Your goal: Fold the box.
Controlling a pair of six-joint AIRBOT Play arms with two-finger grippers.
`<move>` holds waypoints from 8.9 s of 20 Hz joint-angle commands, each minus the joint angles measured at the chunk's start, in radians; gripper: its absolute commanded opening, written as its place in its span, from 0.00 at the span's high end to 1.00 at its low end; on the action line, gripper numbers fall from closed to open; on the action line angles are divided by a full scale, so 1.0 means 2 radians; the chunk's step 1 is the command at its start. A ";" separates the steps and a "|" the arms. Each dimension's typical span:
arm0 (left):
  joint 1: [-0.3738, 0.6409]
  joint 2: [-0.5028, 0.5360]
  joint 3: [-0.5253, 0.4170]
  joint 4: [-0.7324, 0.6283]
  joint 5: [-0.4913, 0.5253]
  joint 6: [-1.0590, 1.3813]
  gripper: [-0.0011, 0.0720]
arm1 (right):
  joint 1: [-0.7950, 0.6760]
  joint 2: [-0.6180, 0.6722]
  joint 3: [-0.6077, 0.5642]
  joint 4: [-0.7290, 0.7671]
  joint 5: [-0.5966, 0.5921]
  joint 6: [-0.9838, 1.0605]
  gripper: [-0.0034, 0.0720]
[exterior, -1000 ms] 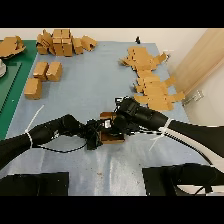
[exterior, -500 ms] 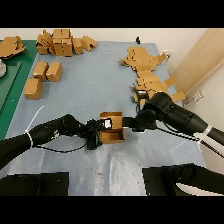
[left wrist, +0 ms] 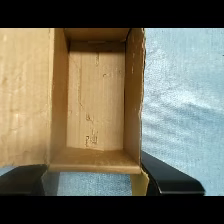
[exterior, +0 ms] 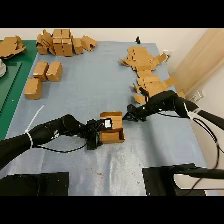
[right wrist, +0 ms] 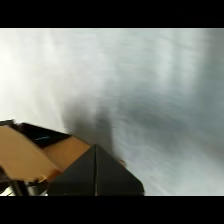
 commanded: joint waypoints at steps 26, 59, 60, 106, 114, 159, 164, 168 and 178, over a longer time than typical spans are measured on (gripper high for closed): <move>0.000 0.000 0.000 0.000 0.000 0.000 0.36 | 0.183 0.156 -0.094 -0.064 0.146 -0.274 0.95; 0.000 0.000 0.000 0.000 0.000 0.000 0.36 | 0.294 0.219 -0.084 -0.279 0.173 -0.424 0.53; 0.000 0.000 0.000 0.000 -0.001 0.000 0.36 | 0.294 0.218 -0.084 -0.277 0.167 -0.424 0.53; 0.000 0.000 0.000 0.000 -0.001 0.000 0.36 | 0.375 0.293 -0.274 -0.055 0.486 0.403 0.95; 0.000 0.000 0.000 0.000 0.000 0.000 0.36 | 0.375 0.280 -0.273 -0.061 0.476 0.403 0.95; 0.000 0.000 0.000 0.000 -0.001 0.000 0.36 | 0.304 0.382 -0.269 -0.198 0.403 0.403 0.95; 0.000 0.000 0.000 0.000 -0.001 0.000 0.36 | 0.146 0.408 -0.237 -0.367 0.270 0.401 0.95; 0.000 0.000 0.000 0.000 -0.001 0.000 0.36 | 0.099 0.413 -0.211 -0.397 0.239 0.401 0.95; 0.000 0.000 0.000 0.000 0.005 0.001 0.36 | 0.100 0.413 -0.210 -0.339 0.245 0.401 0.95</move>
